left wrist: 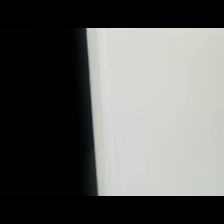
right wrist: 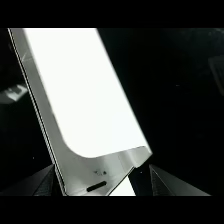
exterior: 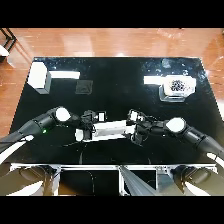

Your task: Fold the box and place the chain.

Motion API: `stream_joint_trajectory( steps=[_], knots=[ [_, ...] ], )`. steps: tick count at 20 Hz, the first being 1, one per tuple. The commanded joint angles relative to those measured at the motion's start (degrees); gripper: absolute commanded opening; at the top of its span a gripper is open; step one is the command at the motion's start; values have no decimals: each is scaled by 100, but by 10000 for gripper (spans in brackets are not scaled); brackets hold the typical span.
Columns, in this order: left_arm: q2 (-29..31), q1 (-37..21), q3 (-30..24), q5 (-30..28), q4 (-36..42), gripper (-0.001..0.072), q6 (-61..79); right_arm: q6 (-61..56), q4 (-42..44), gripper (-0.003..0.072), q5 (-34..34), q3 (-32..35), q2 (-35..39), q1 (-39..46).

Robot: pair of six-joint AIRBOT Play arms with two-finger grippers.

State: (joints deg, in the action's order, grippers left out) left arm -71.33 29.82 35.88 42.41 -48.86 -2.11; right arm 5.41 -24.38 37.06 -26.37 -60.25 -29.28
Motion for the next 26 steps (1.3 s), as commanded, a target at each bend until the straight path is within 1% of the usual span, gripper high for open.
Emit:
stream_joint_trajectory(
  steps=[1,4,9,15,19,22,26],
  knots=[
    [0,2,-2,-17,-17,16,2,710,595,703,439,-131,-297,190],
    [0,2,-2,-13,-20,16,2,798,527,698,494,-199,-632,166],
    [0,2,11,-7,-20,17,-2,857,463,698,625,-199,-929,142],
    [-92,2,46,20,-133,17,-153,575,-24,698,382,-251,-973,-243],
    [-264,2,46,22,-166,17,-243,409,-129,698,334,-304,-1027,-280],
    [-264,2,46,13,-168,17,-240,-11,-643,698,330,-315,-1049,-280],
    [-264,2,46,4,-166,17,-240,-59,-706,697,317,-315,-1056,-280]
  ],
)
